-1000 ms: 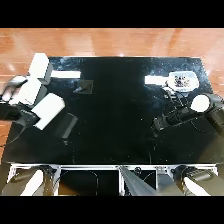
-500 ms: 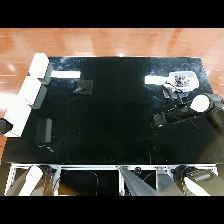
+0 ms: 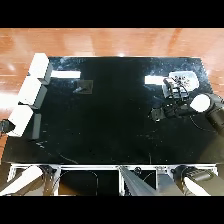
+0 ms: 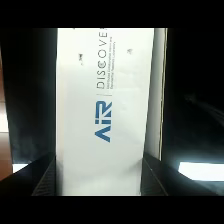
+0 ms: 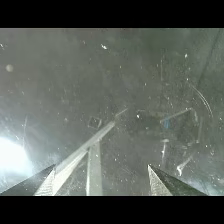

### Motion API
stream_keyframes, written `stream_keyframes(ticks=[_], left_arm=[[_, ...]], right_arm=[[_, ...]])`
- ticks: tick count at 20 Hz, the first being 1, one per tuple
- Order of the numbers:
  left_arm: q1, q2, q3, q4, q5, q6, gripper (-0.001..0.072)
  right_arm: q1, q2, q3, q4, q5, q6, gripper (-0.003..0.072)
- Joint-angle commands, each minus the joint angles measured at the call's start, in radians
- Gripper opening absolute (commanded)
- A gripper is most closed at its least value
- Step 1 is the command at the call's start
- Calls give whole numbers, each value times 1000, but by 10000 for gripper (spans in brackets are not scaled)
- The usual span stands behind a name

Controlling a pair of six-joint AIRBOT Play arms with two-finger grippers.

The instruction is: Fold the box and place the chain.

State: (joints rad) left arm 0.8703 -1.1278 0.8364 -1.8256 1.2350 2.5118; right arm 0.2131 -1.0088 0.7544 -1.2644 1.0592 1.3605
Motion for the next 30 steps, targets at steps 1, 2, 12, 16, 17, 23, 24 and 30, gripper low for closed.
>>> stream_keyframes(ticks=[1, 2, 12, 16, 17, 23, 24, 30], left_arm=[[1, -58, 3, -24, -88, 36, 23], [1, -63, 3, -24, -92, 38, 24], [2, -76, 34, -33, -123, 6, 622], [1, -75, 151, -106, 21, -55, 620], [-3, -72, 176, -133, 64, -102, 620], [-227, 23, 180, -509, 18, -215, 21], [-318, 39, 188, -550, 0, -216, 20], [-1054, 123, 206, -244, -343, -620, 19]], right_arm=[[1, 0, -1, 19, -20, -2, 715], [1, 0, -1, 31, -22, -3, 715], [1, 0, 0, 40, -16, -2, 716], [-1, 0, 11, 18, -3, -6, 715], [-1, 0, 24, 4, 6, -6, 715], [7, -1, 243, -29, 18, -7, 715], [20, -2, 305, -26, 20, -7, 714], [97, -28, 459, -96, 110, 40, 39]])
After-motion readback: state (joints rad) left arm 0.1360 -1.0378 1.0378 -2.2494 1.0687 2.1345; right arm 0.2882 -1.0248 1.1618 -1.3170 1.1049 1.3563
